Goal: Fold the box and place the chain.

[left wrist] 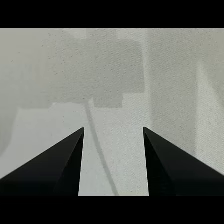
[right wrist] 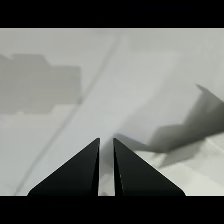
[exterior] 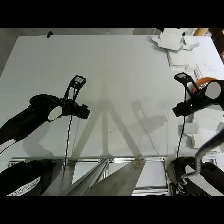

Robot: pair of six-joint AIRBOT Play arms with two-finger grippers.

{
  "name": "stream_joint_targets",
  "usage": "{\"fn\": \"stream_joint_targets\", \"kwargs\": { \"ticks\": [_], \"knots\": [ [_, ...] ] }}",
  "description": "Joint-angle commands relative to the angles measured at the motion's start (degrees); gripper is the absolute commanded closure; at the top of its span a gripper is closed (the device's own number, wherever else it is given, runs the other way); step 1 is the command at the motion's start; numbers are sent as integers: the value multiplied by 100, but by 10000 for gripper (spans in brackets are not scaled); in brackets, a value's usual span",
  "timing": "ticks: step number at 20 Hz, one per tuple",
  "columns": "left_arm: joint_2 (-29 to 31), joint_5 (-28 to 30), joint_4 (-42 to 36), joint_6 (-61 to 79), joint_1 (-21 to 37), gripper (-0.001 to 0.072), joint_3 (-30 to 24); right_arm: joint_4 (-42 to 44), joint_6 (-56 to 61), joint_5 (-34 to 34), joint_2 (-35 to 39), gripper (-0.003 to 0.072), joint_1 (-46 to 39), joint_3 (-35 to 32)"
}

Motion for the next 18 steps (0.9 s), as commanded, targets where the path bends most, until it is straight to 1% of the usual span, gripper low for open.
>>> {"fn": "stream_joint_targets", "kwargs": {
  "ticks": [1,7,9,10,12,14,15,16,17,18],
  "knots": [
    [-4,0,0,0,-4,295,-4,-380,160,107,4,575,0,2],
    [-4,0,-2,0,-4,295,-4,588,157,151,4,575,0,2],
    [-4,0,0,0,-4,295,-4,581,343,173,4,577,-2,2],
    [-4,0,0,0,-4,295,-4,195,603,181,4,577,-2,2],
    [-4,0,0,0,-4,295,-4,-890,1084,326,4,576,-234,2],
    [-4,-2,0,0,-4,295,-4,-1644,1379,278,4,572,-855,2],
    [-4,0,0,0,-4,295,-4,-1773,1425,125,4,571,-1268,2],
    [-4,0,0,0,-4,295,-4,-1827,1423,-13,2,525,-1679,2],
    [-4,0,0,0,-4,295,-4,-1926,1421,-103,4,359,-2120,2],
    [-4,0,0,0,-4,295,-4,-2011,1421,-166,4,230,-2522,2]
  ]
}}
